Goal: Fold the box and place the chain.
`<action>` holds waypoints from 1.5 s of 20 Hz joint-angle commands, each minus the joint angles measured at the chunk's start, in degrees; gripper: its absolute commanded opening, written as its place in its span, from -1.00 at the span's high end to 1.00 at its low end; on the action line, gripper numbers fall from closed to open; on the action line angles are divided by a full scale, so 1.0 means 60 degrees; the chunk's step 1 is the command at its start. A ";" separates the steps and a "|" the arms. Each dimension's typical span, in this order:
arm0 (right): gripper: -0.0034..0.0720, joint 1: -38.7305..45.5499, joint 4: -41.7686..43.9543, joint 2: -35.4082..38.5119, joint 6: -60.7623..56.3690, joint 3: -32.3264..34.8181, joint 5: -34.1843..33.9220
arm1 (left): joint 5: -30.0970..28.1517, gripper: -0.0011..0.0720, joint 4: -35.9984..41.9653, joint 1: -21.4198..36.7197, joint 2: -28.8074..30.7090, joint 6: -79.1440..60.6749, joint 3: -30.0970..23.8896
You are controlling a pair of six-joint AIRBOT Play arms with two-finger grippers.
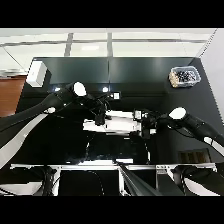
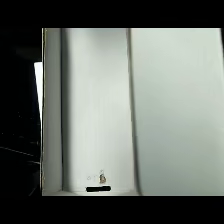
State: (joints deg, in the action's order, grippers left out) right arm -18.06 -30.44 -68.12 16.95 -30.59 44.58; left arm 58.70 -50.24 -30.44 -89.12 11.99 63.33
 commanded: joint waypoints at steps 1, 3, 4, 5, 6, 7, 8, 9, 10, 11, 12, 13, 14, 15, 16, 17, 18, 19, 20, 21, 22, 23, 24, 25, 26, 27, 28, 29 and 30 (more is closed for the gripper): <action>-0.96 -0.0025 -0.0259 -0.0244 0.0000 0.0004 -0.0040 | 0.0022 0.90 -0.0011 0.0000 0.0000 0.0015 0.0007; -0.96 -0.0025 -0.0262 -0.0375 0.0000 0.0004 -0.0047 | 0.0055 0.90 -0.0015 0.0000 0.0000 0.0036 0.0007; -0.96 -0.0025 -0.0262 -0.0430 0.0000 0.0004 -0.0044 | 0.0062 0.90 -0.0015 0.0000 0.0000 0.0036 0.0007; -0.96 -0.0025 -0.0262 -0.0484 -0.0007 0.0004 -0.0044 | 0.0062 0.90 -0.0015 0.0000 0.0000 0.0036 0.0007; -0.96 -0.0025 -0.0262 -0.0546 -0.0015 0.0004 -0.0044 | 0.0062 0.90 -0.0011 0.0000 0.0000 0.0036 0.0007; -0.96 -0.0029 -0.0273 -0.0597 -0.0033 0.0004 -0.0051 | 0.0062 0.90 -0.0011 0.0000 0.0000 0.0040 0.0007; -0.96 -0.0044 -0.0280 -0.0597 -0.0069 0.0004 -0.0087 | 0.0062 0.90 -0.0011 0.0000 0.0000 0.0040 0.0007; -0.96 -0.0044 -0.0280 -0.0597 -0.0095 0.0004 -0.0124 | 0.0062 0.90 -0.0011 0.0000 0.0000 0.0036 0.0007; -0.96 -0.0044 -0.0273 -0.0597 -0.0117 0.0004 -0.0153 | 0.0062 0.90 -0.0015 0.0000 0.0000 0.0036 0.0007; -0.96 -0.0044 -0.0270 -0.0597 -0.0124 0.0004 -0.0164 | 0.0062 0.90 -0.0015 0.0000 0.0000 0.0040 0.0007; -0.96 -0.0044 -0.0262 -0.0597 -0.0168 0.0004 -0.0219 | 0.0062 0.90 -0.0011 0.0000 0.0000 0.0036 0.0007; -0.96 -0.0044 -0.0262 -0.0597 -0.0211 0.0004 -0.0262 | 0.0062 0.90 -0.0011 0.0000 0.0000 0.0040 0.0007; -0.96 -0.0044 -0.0262 -0.0597 -0.0215 0.0004 -0.0266 | 0.0062 0.90 -0.0011 0.0000 0.0000 0.0036 0.0007; -0.96 -0.0044 -0.0266 -0.0597 -0.0215 0.0004 -0.0270 | 0.0062 0.90 -0.0015 0.0000 0.0000 0.0040 0.0007; -0.96 -0.0044 -0.0266 -0.0597 -0.0219 0.0004 -0.0270 | 0.0062 0.90 -0.0011 0.0000 0.0000 0.0040 0.0007; -0.96 -0.0044 -0.0270 -0.0597 -0.0219 0.0004 -0.0270 | 0.0062 0.90 -0.0011 0.0000 0.0000 0.0040 0.0007; -0.96 -0.0044 -0.0270 -0.0597 -0.0226 0.0004 -0.0277 | 0.0062 0.90 -0.0011 0.0000 0.0000 0.0040 0.0007; -0.96 -0.0044 -0.0270 -0.0597 -0.0255 0.0004 -0.0299 | 0.0062 0.90 -0.0011 0.0000 0.0000 0.0040 0.0007; -0.96 -0.0044 -0.0273 -0.0597 -0.0251 0.0004 -0.0299 | 0.0062 0.90 -0.0011 0.0000 0.0000 0.0040 0.0007; -0.96 -0.0044 -0.0277 -0.0597 -0.0251 0.0004 -0.0299 | 0.0062 0.90 -0.0011 0.0000 0.0000 0.0040 0.0007; -0.96 -0.0047 -0.0291 -0.0597 -0.0255 0.0004 -0.0295 | 0.0062 0.90 -0.0011 0.0000 0.0000 0.0040 0.0007; -0.96 -0.0047 -0.0291 -0.0597 -0.0255 0.0004 -0.0295 | 0.0058 0.90 -0.0011 0.0000 0.0000 0.0040 0.0007; -0.96 -0.0047 -0.0291 -0.0597 -0.0255 0.0004 -0.0295 | 0.0058 0.90 -0.0011 0.0000 0.0000 0.0040 0.0007; -0.96 -0.0047 -0.0291 -0.0597 -0.0255 0.0004 -0.0299 | 0.0058 0.90 -0.0011 0.0000 0.0000 0.0040 0.0007; -0.96 -0.0047 -0.0291 -0.0597 -0.0255 0.0004 -0.0299 | 0.0058 0.90 -0.0011 0.0000 0.0000 0.0036 0.0007; -0.96 -0.0047 -0.0291 -0.0597 -0.0255 0.0004 -0.0299 | 0.0058 0.90 -0.0011 0.0000 0.0000 0.0040 0.0007; -0.96 -0.0051 -0.0291 -0.0597 -0.0255 0.0004 -0.0299 | 0.0058 0.90 -0.0011 0.0000 0.0000 0.0040 0.0007; -0.96 -0.0109 -0.0339 -0.0601 -0.0277 0.0004 -0.0335 | 0.0058 0.90 -0.0011 0.0000 0.0000 0.0040 0.0007; -0.96 -0.0226 -0.0495 -0.0619 -0.0361 0.0004 -0.0408 | 0.0062 0.90 -0.0011 -0.0004 0.0000 0.0040 0.0007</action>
State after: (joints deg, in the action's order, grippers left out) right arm -18.65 -32.34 -71.70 15.35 -30.59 42.59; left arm 59.11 -50.30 -30.44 -89.12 12.25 63.33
